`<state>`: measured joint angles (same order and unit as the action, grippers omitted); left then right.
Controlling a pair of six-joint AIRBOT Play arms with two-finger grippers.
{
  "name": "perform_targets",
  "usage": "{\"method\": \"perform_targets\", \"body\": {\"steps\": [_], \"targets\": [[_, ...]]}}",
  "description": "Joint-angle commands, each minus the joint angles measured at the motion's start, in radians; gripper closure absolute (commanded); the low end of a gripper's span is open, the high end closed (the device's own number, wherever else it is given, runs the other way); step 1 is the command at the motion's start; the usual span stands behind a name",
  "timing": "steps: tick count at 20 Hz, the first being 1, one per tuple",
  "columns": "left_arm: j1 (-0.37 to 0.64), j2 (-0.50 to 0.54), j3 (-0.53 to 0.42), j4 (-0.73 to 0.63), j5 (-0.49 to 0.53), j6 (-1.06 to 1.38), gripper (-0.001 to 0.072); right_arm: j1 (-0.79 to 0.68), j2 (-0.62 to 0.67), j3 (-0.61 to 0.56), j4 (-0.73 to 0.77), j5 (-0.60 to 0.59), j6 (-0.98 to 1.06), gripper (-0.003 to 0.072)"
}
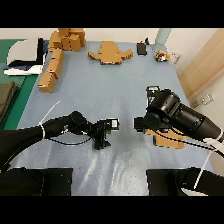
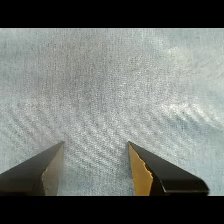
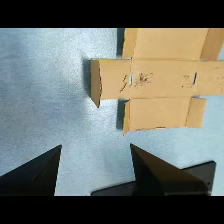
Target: Fold the box.
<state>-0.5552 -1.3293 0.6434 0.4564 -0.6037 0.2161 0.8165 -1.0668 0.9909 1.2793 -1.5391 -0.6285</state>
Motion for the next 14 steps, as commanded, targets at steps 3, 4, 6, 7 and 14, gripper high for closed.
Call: {"method": "perform_targets", "body": {"steps": [3, 4, 6, 7, 14], "targets": [[0.0, 0.0, 0.0, 0.0, 0.0, 0.0, 0.0124, 0.0, 0.001, 0.001, 0.0, 0.0, 0.0, 0.0056], [0.0, 0.0, 0.0, 0.0, 0.0, 0.0, 0.0124, 0.0, 0.001, 0.001, 0.0, 0.0, 0.0, 0.0056], [0.0, 0.0, 0.0, 0.0, 0.0, 0.0, 0.0124, 0.0, 0.001, 0.001, 0.0, 0.0, 0.0, 0.0056], [0.0, 0.0, 0.0, 0.0, 0.0, 0.0, 0.0124, 0.0, 0.001, 0.001, 0.0, 0.0, 0.0, 0.0056], [0.0, 0.0, 0.0, 0.0, 0.001, 0.0, 0.0124, -0.001, 0.0, 0.001, -0.08, 0.142, 0.001, 0.0056]]}}
